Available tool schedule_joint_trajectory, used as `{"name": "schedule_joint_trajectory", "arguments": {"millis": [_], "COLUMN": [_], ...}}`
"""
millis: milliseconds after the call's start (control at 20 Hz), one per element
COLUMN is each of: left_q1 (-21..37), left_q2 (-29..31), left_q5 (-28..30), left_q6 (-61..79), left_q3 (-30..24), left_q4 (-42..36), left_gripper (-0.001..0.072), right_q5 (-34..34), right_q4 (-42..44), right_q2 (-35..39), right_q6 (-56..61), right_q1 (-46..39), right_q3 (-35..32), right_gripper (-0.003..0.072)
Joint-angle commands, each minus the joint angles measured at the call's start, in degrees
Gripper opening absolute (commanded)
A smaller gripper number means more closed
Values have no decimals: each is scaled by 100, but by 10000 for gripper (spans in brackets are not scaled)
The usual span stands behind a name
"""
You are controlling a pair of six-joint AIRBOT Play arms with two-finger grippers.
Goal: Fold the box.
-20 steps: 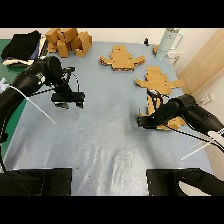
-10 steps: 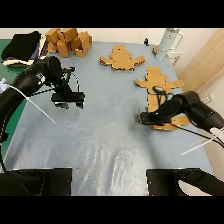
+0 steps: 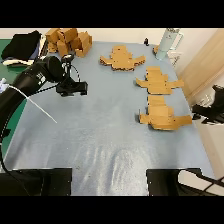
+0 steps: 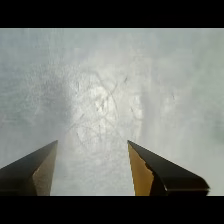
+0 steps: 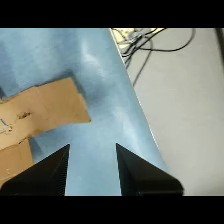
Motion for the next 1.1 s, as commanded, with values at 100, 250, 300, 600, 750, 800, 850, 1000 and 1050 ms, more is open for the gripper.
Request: {"name": "schedule_joint_trajectory", "arguments": {"millis": [100,250,300,600,750,800,850,1000,1050], "left_q1": [-7,-7,-7,-2,0,0,-2,-2,0], "left_q2": [0,-2,-7,-7,-7,-7,-7,-7,-7], "left_q5": [332,332,332,332,332,332,330,313,308], "left_q6": [2,2,2,4,2,2,2,2,2], "left_q3": [7,7,4,7,7,4,7,7,7], "left_q4": [-72,-153,-153,-153,-153,-153,-155,-153,-155], "left_gripper": [670,669,669,670,670,670,669,670,670], "right_q5": [136,66,20,-94,-98,-98,-96,-90,-70], "right_q4": [2306,2339,2378,2605,2612,2625,2658,3668,4076], "right_q2": [-1019,-1338,-1368,-1370,-1370,-1368,-1368,-1325,-1272], "right_q6": [-2417,-2747,-2870,-3130,-3119,-3047,-2905,-2813,-2813], "right_q1": [-1307,-1257,-1222,-577,-114,39,212,776,1038], "right_q3": [138,140,140,173,173,173,173,111,35], "right_gripper": [438,421,367,202,5,5,5,4,4]}}
